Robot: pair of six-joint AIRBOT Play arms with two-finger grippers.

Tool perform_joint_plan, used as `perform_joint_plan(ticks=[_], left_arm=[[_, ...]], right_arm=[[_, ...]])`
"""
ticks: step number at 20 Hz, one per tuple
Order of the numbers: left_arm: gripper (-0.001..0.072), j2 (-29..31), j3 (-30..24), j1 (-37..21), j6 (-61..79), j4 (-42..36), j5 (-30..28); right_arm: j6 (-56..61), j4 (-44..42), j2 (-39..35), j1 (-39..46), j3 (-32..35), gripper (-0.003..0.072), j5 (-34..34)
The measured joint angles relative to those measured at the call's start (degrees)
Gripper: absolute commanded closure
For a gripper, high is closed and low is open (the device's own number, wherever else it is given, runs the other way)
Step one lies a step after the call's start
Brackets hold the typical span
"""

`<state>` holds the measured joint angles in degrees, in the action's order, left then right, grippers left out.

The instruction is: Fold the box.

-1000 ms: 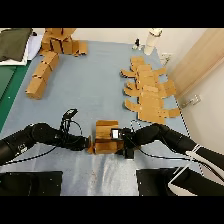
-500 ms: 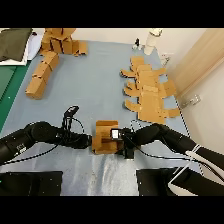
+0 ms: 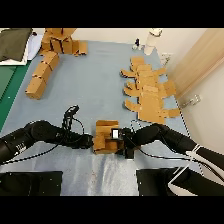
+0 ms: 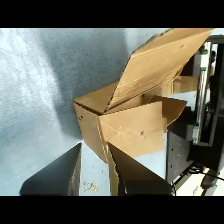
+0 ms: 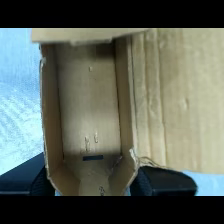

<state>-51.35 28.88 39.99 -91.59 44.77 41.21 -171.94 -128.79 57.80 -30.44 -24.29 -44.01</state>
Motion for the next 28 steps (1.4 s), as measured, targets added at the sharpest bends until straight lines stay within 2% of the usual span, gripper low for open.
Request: perform_joint_plan(ticks=[1, 2, 3, 16, 18, 24, 28], left_arm=[[0.0432, 0.00, 0.07, 0.00, -0.17, -0.02, 0.22], [0.0264, 0.00, 0.15, 0.00, -0.20, -0.17, 0.24], [0.0222, 0.00, 0.24, 0.00, -0.44, -0.55, 0.31], [0.0222, -0.96, 0.57, 0.85, -1.11, -2.32, -0.39], [0.0222, -1.95, 1.36, 2.54, -3.91, 0.46, -0.35], [0.0222, -5.22, 6.56, 9.35, -20.39, 16.55, 0.09], [0.0222, -7.78, 9.79, 11.39, -25.51, 21.00, 1.46]], right_arm=[[0.00, 0.02, 0.00, 0.00, 0.00, 0.0131, 0.00], [0.00, 0.02, -0.02, 0.02, 0.00, 0.0132, -0.02], [0.00, 0.02, 0.00, 0.02, 0.00, 0.0131, 0.00], [0.00, 0.02, 0.00, -0.04, 0.00, 0.0131, -0.02], [0.00, 0.02, 0.00, -0.04, 0.00, 0.0131, 0.00], [0.00, 0.02, 0.00, -0.04, 0.00, 0.0131, 0.00], [0.00, 0.02, 0.00, -0.04, 0.00, 0.0132, 0.00]])
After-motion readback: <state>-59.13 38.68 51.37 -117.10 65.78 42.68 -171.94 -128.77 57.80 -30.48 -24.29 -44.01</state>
